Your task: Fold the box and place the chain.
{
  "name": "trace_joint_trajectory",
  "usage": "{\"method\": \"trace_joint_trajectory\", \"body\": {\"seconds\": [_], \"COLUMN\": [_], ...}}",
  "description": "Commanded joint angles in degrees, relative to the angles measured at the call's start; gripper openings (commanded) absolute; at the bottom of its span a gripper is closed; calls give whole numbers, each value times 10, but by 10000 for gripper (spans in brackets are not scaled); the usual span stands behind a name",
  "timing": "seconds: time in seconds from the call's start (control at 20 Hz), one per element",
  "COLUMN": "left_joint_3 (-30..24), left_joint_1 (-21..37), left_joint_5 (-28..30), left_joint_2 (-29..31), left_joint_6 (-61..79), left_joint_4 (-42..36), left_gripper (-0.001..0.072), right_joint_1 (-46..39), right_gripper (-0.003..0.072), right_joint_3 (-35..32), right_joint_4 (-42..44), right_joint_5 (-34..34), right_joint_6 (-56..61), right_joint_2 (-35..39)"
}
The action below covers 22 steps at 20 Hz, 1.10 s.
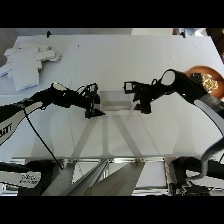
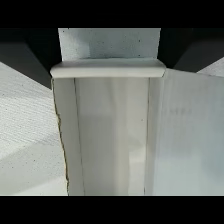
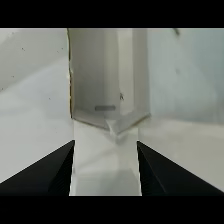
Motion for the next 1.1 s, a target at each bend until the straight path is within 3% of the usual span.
{"method": "trace_joint_trajectory", "body": {"seconds": [0.0,0.1,0.45,0.7,0.8,1.0,1.05], "left_joint_3": [0,0,0,0,0,0,0], "left_joint_1": [0,0,0,0,0,0,0], "left_joint_5": [0,0,0,0,0,0,0], "left_joint_2": [0,0,0,0,0,0,0], "left_joint_6": [0,0,0,0,0,0,0], "left_joint_4": [0,0,0,0,0,0,0], "left_gripper": [353,353,353,353,353,353,353], "right_joint_1": [7,7,7,7,7,7,7], "right_gripper": [434,425,161,144,71,99,216], "right_joint_3": [0,0,0,0,0,0,0], "right_joint_4": [27,28,90,115,127,133,137], "right_joint_5": [-13,-12,-9,-11,-15,-15,-16], "right_joint_6": [-31,-31,-31,-31,-31,-31,-31], "right_joint_2": [-40,-50,-57,-57,-59,-61,-61]}}
